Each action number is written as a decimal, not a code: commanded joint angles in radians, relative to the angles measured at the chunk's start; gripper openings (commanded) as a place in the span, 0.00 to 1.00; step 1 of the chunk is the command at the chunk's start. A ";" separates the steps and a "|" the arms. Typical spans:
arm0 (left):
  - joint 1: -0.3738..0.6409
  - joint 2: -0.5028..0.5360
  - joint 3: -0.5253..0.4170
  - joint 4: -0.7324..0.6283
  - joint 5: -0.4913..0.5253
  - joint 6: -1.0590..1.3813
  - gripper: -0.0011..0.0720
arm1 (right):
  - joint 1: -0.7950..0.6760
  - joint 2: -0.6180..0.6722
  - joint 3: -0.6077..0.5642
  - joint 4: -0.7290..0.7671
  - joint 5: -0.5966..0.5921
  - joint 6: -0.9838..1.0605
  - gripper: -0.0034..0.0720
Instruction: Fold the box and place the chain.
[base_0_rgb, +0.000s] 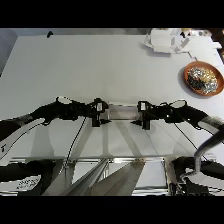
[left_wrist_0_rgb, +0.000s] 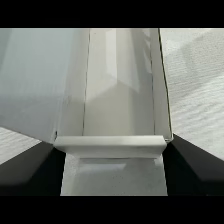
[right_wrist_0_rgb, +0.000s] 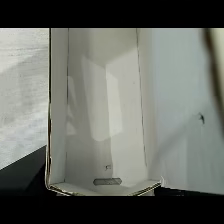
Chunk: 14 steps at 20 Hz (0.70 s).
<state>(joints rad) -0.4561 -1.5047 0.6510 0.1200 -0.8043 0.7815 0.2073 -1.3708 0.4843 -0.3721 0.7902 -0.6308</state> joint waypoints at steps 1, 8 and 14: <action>0.000 0.000 0.001 0.001 0.000 0.000 0.11 | 0.000 0.001 0.001 -0.026 -0.015 0.002 0.49; 0.000 0.000 0.001 0.000 0.000 0.000 0.11 | 0.000 0.078 0.001 -0.185 0.006 0.209 1.00; 0.000 0.000 0.001 0.000 0.000 0.000 0.11 | 0.000 0.288 0.001 -0.510 0.039 0.509 0.98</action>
<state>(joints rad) -0.4568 -1.5051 0.6521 0.1169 -0.8051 0.7807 0.2077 -1.1721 0.4843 -0.7109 0.8097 -0.2794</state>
